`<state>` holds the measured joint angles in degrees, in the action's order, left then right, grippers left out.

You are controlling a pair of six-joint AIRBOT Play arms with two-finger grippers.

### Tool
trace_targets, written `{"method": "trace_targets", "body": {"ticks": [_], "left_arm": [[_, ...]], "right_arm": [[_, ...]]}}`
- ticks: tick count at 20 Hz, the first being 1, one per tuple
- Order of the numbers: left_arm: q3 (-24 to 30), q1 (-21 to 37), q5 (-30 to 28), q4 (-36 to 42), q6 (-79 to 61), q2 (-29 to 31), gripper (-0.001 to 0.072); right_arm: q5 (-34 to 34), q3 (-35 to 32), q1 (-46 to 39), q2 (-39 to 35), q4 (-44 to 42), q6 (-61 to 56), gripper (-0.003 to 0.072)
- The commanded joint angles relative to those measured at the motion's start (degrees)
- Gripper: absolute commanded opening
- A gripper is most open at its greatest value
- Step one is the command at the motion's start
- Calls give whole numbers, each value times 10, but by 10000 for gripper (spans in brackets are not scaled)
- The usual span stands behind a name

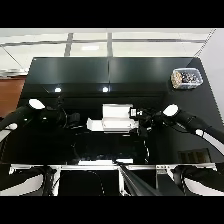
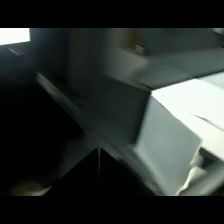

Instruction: Fold the box and place the chain.

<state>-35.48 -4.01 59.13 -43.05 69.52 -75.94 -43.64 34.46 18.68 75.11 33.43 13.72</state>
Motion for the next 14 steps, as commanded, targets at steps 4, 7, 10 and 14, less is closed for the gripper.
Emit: {"method": "trace_targets", "body": {"ticks": [4, 7, 10, 14], "left_arm": [[-7, -52, -10, 91, -61, -67, 24], [-9, -52, -11, 113, -65, -67, 24], [-9, -51, 34, 166, -152, -67, 25], [-9, -48, 63, 230, -186, -67, 251]], "right_arm": [[0, 0, 0, 0, 0, 0, 253], [0, 0, 0, 0, 0, 0, 252], [0, 0, 0, 0, 0, 0, 253], [-1, 0, 0, 0, 0, 0, 253]]}}
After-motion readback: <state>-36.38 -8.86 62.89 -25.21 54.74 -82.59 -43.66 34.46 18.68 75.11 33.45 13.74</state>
